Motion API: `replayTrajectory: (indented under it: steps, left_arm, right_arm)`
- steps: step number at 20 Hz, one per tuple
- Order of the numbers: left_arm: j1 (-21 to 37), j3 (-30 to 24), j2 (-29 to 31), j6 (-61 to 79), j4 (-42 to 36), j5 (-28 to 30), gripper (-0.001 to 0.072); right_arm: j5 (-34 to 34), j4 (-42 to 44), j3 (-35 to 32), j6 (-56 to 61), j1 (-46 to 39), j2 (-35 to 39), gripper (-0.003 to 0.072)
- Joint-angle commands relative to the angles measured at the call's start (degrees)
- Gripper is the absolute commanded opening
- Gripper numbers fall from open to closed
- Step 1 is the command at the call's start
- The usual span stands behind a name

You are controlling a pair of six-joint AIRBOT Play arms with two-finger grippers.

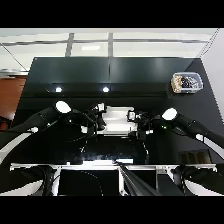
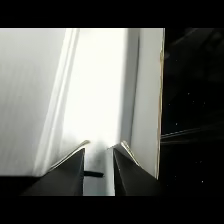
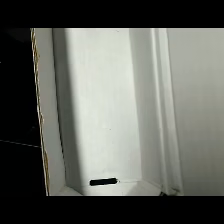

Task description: Fold the box and place the chain.

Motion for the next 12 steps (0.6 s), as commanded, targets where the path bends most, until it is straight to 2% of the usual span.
replayTrajectory:
  steps: [1,4,6,7,8,9,10,11,12]
  left_arm:
    - [-1.29,0.07,-0.7,0.04,-1.33,1.31,0.0221]
    - [-1.14,0.07,-0.7,0.02,-0.2,1.75,0.0225]
    - [-1.07,0.07,-0.7,0.02,0.2,1.73,0.0447]
    - [-1.09,0.07,-0.7,0.02,0.22,1.6,0.0442]
    - [-1.09,0.07,-0.63,-0.04,0.35,1.14,0.0316]
    - [-1.11,0.07,-0.52,-0.04,0.85,0.76,0.0233]
    - [-1.09,0.07,-0.5,-0.07,1.05,0.72,0.0351]
    - [-1.07,0.07,-0.35,-0.44,1.29,0.76,0.0383]
    - [-1.05,0.09,0.17,-0.66,2.8,1.16,0.0196]
  right_arm:
    - [0.0,0.04,-0.02,0.07,0.07,-0.04,0.0444]
    - [0.0,0.04,-0.02,0.04,0.07,-0.04,0.0444]
    - [0.0,0.04,-0.02,0.04,0.07,-0.04,0.0445]
    - [0.0,0.04,-0.02,0.07,0.07,-0.04,0.0444]
    - [0.0,0.04,-0.02,0.04,0.07,-0.04,0.0444]
    - [0.0,0.04,-0.02,0.07,0.07,-0.04,0.0444]
    - [0.0,0.04,-0.02,0.04,0.07,-0.04,0.0444]
    - [0.0,0.04,-0.02,0.04,0.07,-0.04,0.0444]
    - [0.0,0.04,-0.02,0.07,0.07,-0.04,0.0444]
